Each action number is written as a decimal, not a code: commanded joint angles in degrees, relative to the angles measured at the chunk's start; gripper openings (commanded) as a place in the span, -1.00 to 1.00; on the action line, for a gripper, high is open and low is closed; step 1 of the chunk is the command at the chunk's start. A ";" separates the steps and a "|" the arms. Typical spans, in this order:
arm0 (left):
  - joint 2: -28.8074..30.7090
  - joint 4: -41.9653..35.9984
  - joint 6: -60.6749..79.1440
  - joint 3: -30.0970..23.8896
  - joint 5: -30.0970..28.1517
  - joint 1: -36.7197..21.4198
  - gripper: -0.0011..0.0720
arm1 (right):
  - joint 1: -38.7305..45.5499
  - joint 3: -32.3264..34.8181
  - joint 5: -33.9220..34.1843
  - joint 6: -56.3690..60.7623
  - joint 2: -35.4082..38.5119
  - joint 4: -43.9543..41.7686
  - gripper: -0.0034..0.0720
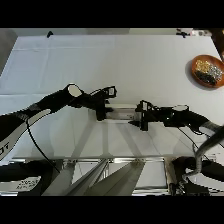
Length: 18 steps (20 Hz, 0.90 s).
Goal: Fold the box and place the chain.
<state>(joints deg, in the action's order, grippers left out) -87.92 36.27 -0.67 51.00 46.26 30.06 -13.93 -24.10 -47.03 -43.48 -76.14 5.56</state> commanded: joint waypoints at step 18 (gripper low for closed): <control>0.02 -0.02 -0.04 0.07 -0.13 0.04 -0.94 | -0.04 -0.33 4.85 -5.07 -0.20 0.42 0.23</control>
<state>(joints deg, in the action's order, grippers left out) -87.90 36.25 -0.73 51.00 46.13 30.06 -14.00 -24.38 -42.61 -48.16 -76.29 5.96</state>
